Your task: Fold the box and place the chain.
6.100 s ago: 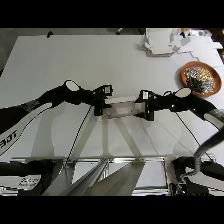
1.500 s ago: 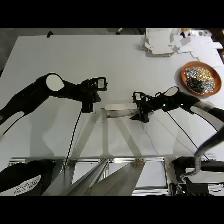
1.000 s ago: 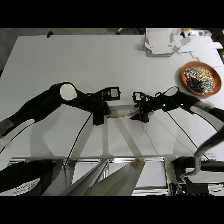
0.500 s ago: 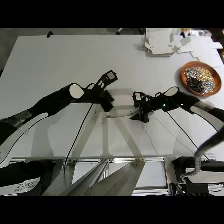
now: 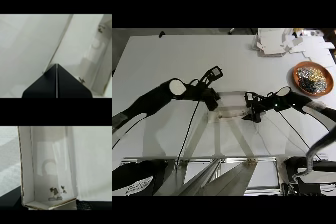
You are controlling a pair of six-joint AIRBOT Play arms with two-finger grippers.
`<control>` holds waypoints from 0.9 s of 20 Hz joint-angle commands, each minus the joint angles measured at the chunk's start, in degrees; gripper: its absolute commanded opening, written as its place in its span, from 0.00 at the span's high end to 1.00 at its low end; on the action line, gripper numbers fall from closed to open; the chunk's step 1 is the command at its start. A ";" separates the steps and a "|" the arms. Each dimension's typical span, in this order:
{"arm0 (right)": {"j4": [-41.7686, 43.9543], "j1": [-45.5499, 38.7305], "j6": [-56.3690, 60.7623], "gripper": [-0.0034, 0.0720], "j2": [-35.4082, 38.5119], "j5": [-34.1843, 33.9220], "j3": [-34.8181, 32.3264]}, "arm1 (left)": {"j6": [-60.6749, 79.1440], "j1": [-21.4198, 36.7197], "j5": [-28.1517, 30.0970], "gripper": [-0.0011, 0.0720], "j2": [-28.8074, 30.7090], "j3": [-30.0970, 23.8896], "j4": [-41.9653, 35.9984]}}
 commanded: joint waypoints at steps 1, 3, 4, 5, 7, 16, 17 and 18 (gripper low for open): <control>0.07 0.00 0.04 0.44 0.04 0.04 -0.02 | 0.28 1.33 -10.12 0.98 6.80 -0.68 5.07; 0.07 0.00 0.04 0.44 0.04 0.04 -0.02 | 4.92 1.62 -10.71 0.98 8.24 -3.76 4.92; 0.07 0.00 0.04 0.44 0.04 0.04 -0.02 | 7.54 1.95 -10.25 0.98 8.20 -5.90 4.63; 0.07 0.00 0.04 0.44 0.04 0.04 -0.02 | 10.16 1.97 -8.52 0.98 8.02 -8.50 4.24; 0.07 0.00 0.04 0.44 0.04 0.04 -0.02 | 17.99 2.32 -5.75 0.98 7.08 -12.92 0.61; 0.07 0.00 0.04 0.44 0.04 0.04 -0.02 | 24.09 7.69 -3.72 0.97 4.48 -15.52 3.82; 0.07 0.00 0.04 0.44 0.04 0.04 -0.02 | 24.46 8.44 -3.21 0.90 4.31 -15.52 4.48; 0.07 0.00 0.04 0.44 0.04 0.04 -0.02 | 26.67 8.81 -2.47 0.76 4.15 -15.52 4.44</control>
